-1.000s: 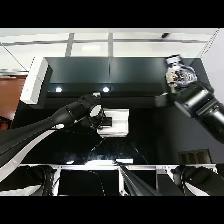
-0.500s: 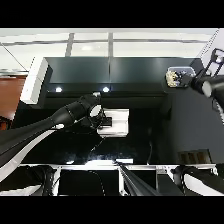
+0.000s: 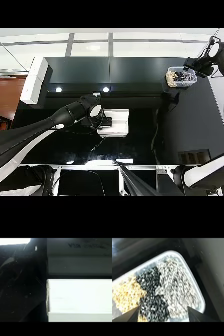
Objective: Fold the box and place the chain.
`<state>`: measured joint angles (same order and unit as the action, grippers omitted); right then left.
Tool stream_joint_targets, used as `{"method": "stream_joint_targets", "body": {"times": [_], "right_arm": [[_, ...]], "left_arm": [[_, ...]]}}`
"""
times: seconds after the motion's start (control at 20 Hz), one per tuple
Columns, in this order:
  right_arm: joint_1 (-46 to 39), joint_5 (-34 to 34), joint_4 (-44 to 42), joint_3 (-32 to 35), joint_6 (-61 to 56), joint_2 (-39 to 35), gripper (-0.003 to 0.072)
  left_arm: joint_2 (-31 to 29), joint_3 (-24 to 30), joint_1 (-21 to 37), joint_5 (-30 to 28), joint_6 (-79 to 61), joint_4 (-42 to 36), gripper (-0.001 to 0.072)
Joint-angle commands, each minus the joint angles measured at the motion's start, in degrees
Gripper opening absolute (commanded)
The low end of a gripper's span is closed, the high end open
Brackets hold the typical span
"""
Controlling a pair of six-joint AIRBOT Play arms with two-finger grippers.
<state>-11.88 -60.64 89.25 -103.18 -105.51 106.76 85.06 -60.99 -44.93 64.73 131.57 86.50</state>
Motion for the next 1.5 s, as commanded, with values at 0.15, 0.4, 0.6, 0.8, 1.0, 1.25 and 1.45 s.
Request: {"method": "stream_joint_targets", "body": {"times": [0.15, 0.4, 0.6, 0.8, 1.0, 1.25, 1.45], "right_arm": [[-1.33, -6.45, 0.28, -8.83, 0.94, 9.97, 0.0652], [-1.33, -2.84, 0.79, -8.9, 0.98, 11.26, 0.0507], [-1.36, -5.66, 0.33, -9.62, 2.08, 11.17, 0.0098], [-1.33, -10.12, 0.31, -12.66, 7.26, 9.31, 0.0013], [-1.33, -11.17, -3.96, -12.41, 20.06, 0.22, 0.0012], [-0.33, -12.63, -20.85, -11.3, 26.53, -12.13, 0.0011], [-0.02, -16.76, -27.58, -6.29, 27.58, -23.74, 0.001]], "left_arm": [[0.0, 0.02, 0.04, 0.52, 0.02, -0.02, 0.0025], [0.0, 0.02, 0.04, 0.46, 0.04, -0.04, 0.0025], [0.0, 0.02, 0.04, 0.44, 0.04, -0.02, 0.0025], [0.0, 0.02, 0.04, 0.46, 0.04, -0.04, 0.0025], [0.0, 0.02, 0.04, 0.42, 0.04, -0.04, 0.0025], [0.0, 0.02, 0.04, 0.28, 0.04, -0.04, 0.0025], [0.0, 0.02, 0.04, 0.28, 0.04, -0.02, 0.0025]]}}
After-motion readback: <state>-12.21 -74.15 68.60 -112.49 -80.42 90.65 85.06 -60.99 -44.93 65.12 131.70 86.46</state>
